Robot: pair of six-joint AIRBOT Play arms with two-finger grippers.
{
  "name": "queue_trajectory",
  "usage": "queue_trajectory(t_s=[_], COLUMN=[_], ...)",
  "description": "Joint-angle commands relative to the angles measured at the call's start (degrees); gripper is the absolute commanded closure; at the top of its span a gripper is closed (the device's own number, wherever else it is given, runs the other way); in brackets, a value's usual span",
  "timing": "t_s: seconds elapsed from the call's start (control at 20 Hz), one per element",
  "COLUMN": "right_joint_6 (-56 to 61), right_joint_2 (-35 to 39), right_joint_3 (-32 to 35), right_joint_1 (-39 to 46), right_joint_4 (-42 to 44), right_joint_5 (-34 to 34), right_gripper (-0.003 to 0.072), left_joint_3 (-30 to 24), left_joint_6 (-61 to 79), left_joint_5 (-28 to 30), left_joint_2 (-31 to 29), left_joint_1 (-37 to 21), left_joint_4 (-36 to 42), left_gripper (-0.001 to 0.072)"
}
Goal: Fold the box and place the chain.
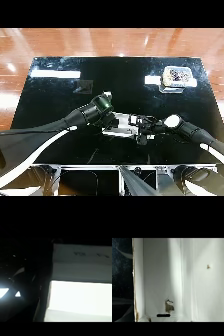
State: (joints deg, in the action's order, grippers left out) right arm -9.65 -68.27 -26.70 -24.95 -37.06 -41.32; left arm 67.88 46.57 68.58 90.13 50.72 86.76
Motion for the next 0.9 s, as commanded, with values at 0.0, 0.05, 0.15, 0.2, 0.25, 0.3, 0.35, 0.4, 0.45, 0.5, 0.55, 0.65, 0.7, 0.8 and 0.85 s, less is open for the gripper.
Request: queue_trajectory(t_s=[0.0,0.05,0.15,0.2,0.25,0.3,0.35,0.4,0.45,0.5,0.55,0.65,0.7,0.8,0.85], right_joint_6=[0.0,0.0,0.0,0.0,0.0,0.0,0.0,0.02,0.02,0.0,0.02,0.02,0.0,0.0,0.0], right_joint_2=[-0.02,-0.04,-0.04,-0.02,-0.02,-0.02,-0.02,-0.04,-0.04,-0.04,-0.04,-0.04,-0.04,-0.04,-0.04], right_joint_3=[0.04,0.04,0.04,0.04,0.04,0.04,0.04,0.04,0.04,0.04,0.04,0.04,0.04,0.04,0.04], right_joint_1=[-0.07,-0.07,-0.07,-0.07,-0.07,-0.07,-0.07,-0.07,-0.07,-0.07,-0.07,-0.07,-0.07,-0.07,-0.07], right_joint_4=[0.02,0.02,0.02,0.02,0.02,0.02,0.02,0.02,0.02,0.02,0.02,0.02,0.02,0.02,0.02], right_joint_5=[0.0,0.0,0.0,0.0,0.0,0.0,0.02,0.0,0.0,0.0,0.0,0.0,0.0,0.0,0.0], right_gripper=[0.0135,0.0136,0.0135,0.0135,0.0135,0.0135,0.0135,0.0135,0.0136,0.0135,0.0136,0.0135,0.0135,0.0135,0.0135], left_joint_3=[0.0,0.0,-0.02,-0.02,-0.02,-0.02,-0.02,-0.02,-0.02,-0.02,-0.02,-0.02,-0.02,-0.02,-0.02], left_joint_6=[-0.04,-0.04,-0.04,-0.04,-0.04,-0.07,-0.07,-0.07,-0.07,-0.07,-0.07,-0.04,-0.04,-0.02,-0.02], left_joint_5=[-0.46,-0.44,-0.2,-0.2,-0.22,-0.24,-0.22,-0.24,-0.22,-0.22,-0.24,-0.22,-0.22,-0.2,-0.22], left_joint_2=[0.24,0.35,0.72,0.83,0.87,0.87,0.87,0.87,0.87,0.87,0.9,1.03,1.18,1.36,1.36], left_joint_1=[-0.11,-0.09,-0.09,-0.09,-0.09,-0.09,-0.09,-0.09,-0.09,-0.09,-0.09,-0.09,-0.09,-0.09,-0.07], left_joint_4=[0.87,0.9,0.92,0.92,0.92,0.92,0.92,0.92,0.92,0.92,0.92,0.92,0.92,0.94,0.94], left_gripper=[0.037,0.037,0.037,0.037,0.0371,0.0394,0.0405,0.0405,0.0405,0.0405,0.0405,0.0405,0.0405,0.043,0.0531])
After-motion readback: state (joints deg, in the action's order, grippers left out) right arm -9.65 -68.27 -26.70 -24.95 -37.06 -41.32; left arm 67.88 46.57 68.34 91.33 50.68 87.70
